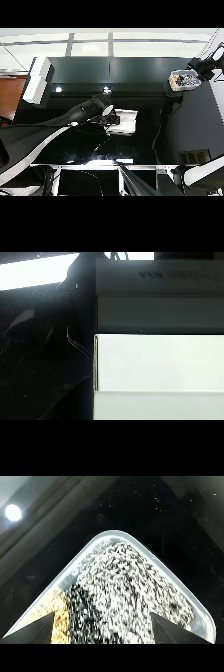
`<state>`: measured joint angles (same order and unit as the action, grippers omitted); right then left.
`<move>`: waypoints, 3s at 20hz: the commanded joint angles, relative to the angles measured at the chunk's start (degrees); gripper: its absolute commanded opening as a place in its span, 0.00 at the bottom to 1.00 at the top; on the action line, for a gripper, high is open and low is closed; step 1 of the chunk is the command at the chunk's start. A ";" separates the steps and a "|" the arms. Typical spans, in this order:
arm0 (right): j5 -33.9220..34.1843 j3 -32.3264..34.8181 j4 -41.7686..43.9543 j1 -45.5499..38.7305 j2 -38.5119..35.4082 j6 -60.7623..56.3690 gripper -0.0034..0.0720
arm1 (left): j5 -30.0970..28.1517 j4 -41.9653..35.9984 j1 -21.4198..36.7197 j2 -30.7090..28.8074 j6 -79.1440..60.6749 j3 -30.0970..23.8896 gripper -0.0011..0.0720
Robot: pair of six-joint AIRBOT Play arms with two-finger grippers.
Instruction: Fold the box and place the chain.
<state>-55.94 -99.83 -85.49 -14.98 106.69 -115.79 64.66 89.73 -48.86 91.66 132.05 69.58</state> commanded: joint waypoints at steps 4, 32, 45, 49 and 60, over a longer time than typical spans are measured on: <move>-2.84 -3.08 -1.79 -0.28 5.42 -2.03 0.96 | -0.68 -0.02 0.04 -0.04 -0.02 0.07 0.06; -14.23 -2.05 12.57 -0.13 -33.88 31.23 0.05 | -0.55 -0.22 0.04 -0.04 -0.02 0.07 0.05; -22.56 33.68 33.55 9.64 -62.40 37.24 0.05 | -0.57 -0.20 0.04 -0.04 -0.02 0.07 0.05; -22.60 41.48 36.00 17.57 -62.36 37.38 0.05 | -0.70 -0.20 0.04 -0.04 -0.02 0.07 0.06; -5.31 51.78 43.43 34.03 -54.07 37.90 0.05 | -1.16 -0.22 0.02 -0.04 -0.02 0.04 0.06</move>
<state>-65.98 -49.06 -43.72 15.40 49.67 -78.28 63.59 89.52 -48.86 91.66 132.05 69.58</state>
